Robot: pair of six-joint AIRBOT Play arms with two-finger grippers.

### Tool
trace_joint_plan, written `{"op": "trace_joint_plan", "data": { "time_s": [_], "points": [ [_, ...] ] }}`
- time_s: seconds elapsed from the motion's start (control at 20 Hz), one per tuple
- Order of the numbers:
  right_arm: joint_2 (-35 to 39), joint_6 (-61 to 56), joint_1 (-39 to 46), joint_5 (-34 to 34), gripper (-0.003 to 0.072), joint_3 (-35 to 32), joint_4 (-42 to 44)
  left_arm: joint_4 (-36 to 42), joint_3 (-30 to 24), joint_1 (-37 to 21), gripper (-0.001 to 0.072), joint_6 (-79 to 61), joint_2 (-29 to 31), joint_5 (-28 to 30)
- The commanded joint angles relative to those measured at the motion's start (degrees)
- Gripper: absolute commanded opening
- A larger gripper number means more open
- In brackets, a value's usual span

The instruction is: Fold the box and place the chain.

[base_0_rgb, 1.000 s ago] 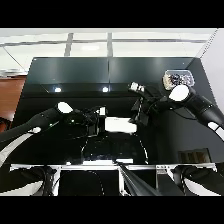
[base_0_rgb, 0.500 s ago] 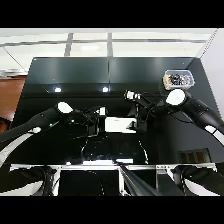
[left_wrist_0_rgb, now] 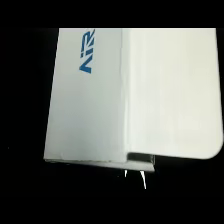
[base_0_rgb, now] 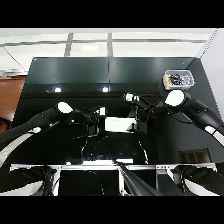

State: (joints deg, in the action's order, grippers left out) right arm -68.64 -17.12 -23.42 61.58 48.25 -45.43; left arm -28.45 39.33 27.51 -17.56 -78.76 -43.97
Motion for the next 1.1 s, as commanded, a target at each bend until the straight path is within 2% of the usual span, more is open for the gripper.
{"op": "trace_joint_plan", "data": {
  "time_s": [0.0, 0.05, 0.1, 0.15, 0.2, 0.25, 0.3, 0.35, 0.4, 0.45, 1.05],
  "points": [
    [0.0, 0.0, 0.0, -0.1, 0.0681, 0.0, -1.8, 0.0, 0.0, 0.0, 0.0371, 0.0, 0.0, 0.0],
    [0.0, 0.0, -0.1, -0.4, 0.0679, 0.0, -1.7, 0.0, 0.0, 0.0, 0.0371, 0.0, 0.0, 0.0],
    [0.0, 0.0, 0.0, -0.5, 0.0606, 0.0, -1.7, 0.0, 0.0, 0.0, 0.0371, 0.0, 0.0, 0.0],
    [0.0, -0.3, 0.0, -0.5, 0.047, 0.0, -1.7, 0.0, 0.0, 0.0, 0.0371, 0.0, 0.0, 0.0],
    [0.0, -0.7, 0.0, -0.6, 0.0463, 0.0, -1.7, 0.0, 0.0, 0.0, 0.0371, 0.0, 0.0, 0.0],
    [0.0, -1.0, 0.0, -0.5, 0.0334, 0.0, -1.7, 0.0, 0.0, 0.0, 0.0371, 0.0, 0.0, 0.0],
    [0.0, -1.6, 0.0, -0.5, 0.03, 0.1, -1.7, 0.0, 0.0, 0.0, 0.0371, 0.0, 0.0, 0.0],
    [0.0, -2.0, 0.0, -0.6, 0.0299, 0.1, -1.7, 0.0, 0.0, 0.0, 0.0371, 0.0, 0.0, 0.0],
    [0.0, -2.4, 0.0, -0.9, 0.0264, 0.1, -1.7, 0.0, 0.0, 0.0, 0.0371, 0.0, 0.0, 0.0],
    [0.0, -2.8, 0.0, -1.2, 0.0198, 0.2, -1.7, 0.0, 0.0, 0.0, 0.0371, 0.0, 0.0, 0.0],
    [-0.2, -2.8, -0.3, -1.1, 0.02, 0.3, -2.5, 0.0, 0.0, 0.0, 0.0371, 0.0, 0.0, 0.0]
  ]
}}
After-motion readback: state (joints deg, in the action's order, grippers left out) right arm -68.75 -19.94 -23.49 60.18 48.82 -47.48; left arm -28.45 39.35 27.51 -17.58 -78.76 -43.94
